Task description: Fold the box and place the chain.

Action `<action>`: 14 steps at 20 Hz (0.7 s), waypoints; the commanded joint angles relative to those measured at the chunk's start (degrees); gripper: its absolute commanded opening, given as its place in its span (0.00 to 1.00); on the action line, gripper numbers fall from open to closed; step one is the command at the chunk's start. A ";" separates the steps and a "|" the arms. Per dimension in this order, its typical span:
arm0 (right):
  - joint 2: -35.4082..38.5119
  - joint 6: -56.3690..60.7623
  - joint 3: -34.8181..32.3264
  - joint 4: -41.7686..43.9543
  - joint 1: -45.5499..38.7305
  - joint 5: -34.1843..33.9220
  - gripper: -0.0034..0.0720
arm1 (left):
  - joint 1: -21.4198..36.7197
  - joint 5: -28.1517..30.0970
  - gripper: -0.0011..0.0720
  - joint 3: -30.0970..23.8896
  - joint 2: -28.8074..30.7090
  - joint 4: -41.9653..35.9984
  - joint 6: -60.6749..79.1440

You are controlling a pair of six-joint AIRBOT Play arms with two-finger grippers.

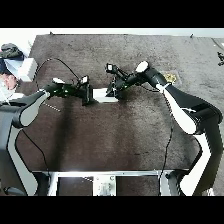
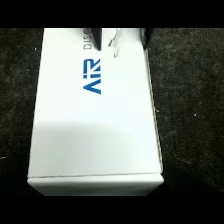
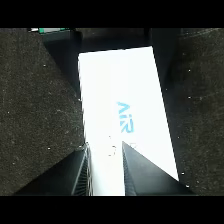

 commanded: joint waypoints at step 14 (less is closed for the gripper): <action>-0.87 8.20 0.04 7.54 -4.35 1.92 0.06 | -0.02 0.00 0.46 -0.02 -0.02 -0.02 -0.09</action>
